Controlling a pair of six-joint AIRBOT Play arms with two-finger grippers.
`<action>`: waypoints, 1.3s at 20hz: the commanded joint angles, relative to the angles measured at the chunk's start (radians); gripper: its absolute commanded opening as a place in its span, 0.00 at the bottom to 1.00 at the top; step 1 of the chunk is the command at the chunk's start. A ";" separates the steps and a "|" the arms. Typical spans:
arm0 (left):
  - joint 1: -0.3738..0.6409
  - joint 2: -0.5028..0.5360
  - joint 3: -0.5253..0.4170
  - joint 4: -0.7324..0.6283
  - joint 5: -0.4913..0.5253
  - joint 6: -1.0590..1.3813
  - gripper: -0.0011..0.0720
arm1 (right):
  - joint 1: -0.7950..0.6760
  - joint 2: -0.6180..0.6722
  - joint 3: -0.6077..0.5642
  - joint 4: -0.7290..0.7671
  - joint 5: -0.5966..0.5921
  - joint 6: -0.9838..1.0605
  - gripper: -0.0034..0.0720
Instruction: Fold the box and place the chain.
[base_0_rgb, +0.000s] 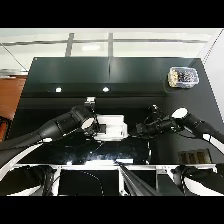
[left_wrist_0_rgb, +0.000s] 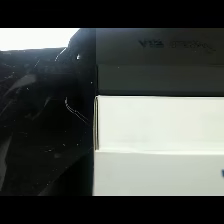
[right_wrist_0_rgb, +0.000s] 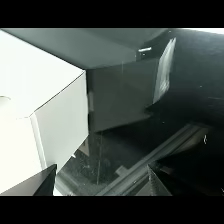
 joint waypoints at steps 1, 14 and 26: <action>0.000 0.000 0.001 0.000 0.002 0.000 0.05 | 0.024 0.000 0.030 0.035 0.040 -0.021 0.98; 0.000 0.000 0.001 0.001 0.000 0.000 0.05 | 0.320 0.000 0.170 -0.206 -0.226 0.355 0.76; 0.000 0.000 0.001 0.000 -0.002 0.000 0.05 | 0.452 -0.002 0.306 -0.628 -0.205 0.805 0.59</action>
